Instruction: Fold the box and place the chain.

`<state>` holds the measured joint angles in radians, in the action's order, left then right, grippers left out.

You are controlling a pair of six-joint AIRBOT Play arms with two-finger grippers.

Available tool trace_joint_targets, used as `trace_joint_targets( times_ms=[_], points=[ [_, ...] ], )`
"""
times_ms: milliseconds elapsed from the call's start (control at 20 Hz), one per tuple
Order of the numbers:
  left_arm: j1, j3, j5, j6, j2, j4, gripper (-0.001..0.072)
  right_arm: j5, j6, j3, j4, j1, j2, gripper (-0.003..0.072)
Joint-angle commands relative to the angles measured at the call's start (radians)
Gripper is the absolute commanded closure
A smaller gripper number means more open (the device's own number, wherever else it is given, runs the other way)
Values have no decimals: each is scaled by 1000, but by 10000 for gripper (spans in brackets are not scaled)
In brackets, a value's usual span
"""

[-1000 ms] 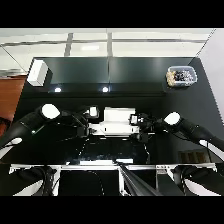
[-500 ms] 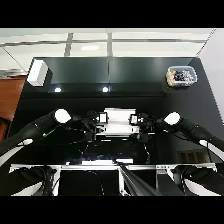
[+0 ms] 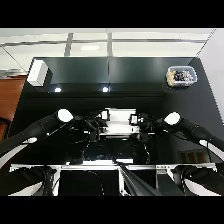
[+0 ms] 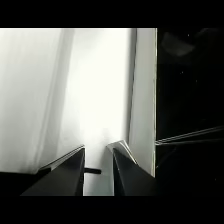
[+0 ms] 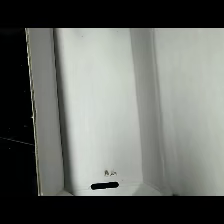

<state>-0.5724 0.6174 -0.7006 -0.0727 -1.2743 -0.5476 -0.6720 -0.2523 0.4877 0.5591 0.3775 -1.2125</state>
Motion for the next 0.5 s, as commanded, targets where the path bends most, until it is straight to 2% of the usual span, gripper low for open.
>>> trace_joint_targets(
  times_ms=[0, 200, 250, 300, 350, 400, 450],
  points=[
    [-3, 0, 2, -11, -46, 93, 486, 0, 1, 0, 0, 1, 0, 503],
    [-3, 6, -3, -10, -48, 96, 490, 0, 1, 0, 0, 1, 0, 503],
    [-3, 6, -5, -10, -48, 95, 577, 0, 1, 0, 0, 1, 0, 503],
    [-3, 6, -6, -10, -48, 92, 607, 0, 1, 0, 0, 1, 0, 502],
    [-3, 6, -6, -10, -48, 92, 607, 0, 1, 0, 0, 1, 0, 503],
    [-3, 6, -6, -10, -48, 92, 574, 0, 1, 0, 0, 1, 0, 503],
    [-3, 6, -6, -9, -48, 93, 402, 0, 1, 0, 0, 1, 0, 502]
  ],
)
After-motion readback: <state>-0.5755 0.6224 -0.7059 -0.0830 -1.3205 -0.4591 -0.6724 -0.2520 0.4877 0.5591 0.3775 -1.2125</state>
